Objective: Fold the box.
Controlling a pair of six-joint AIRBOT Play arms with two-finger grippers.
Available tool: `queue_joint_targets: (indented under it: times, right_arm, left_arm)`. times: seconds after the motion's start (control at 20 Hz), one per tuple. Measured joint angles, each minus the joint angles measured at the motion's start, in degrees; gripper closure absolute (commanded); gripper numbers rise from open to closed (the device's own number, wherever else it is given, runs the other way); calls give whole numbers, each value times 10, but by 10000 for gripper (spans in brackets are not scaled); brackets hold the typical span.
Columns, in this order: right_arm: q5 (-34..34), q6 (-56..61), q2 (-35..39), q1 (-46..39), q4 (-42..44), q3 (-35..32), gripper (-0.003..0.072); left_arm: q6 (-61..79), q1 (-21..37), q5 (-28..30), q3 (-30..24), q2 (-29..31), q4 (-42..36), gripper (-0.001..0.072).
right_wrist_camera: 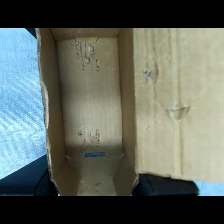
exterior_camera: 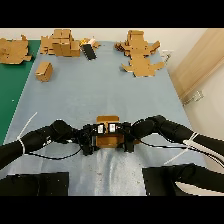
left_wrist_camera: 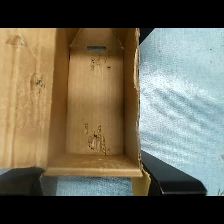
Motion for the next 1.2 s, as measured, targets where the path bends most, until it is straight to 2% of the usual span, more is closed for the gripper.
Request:
queue_joint_targets:
  times: [0.4,0.7,0.75,0.8,1.2]
  right_arm:
    - [-4,0,0,0,0,0,118]
    - [-39,1,6,-1,0,3,113]
    - [-49,1,10,-2,0,5,104]
    - [-61,1,14,-4,0,8,-34]
    - [-96,7,34,-44,-5,17,-34]
  left_arm:
    - [0,0,0,0,0,0,112]
    - [1,0,-1,0,0,1,112]
    - [1,0,-2,0,0,0,113]
    - [2,0,-2,0,0,1,112]
    - [0,0,-1,0,0,0,112]
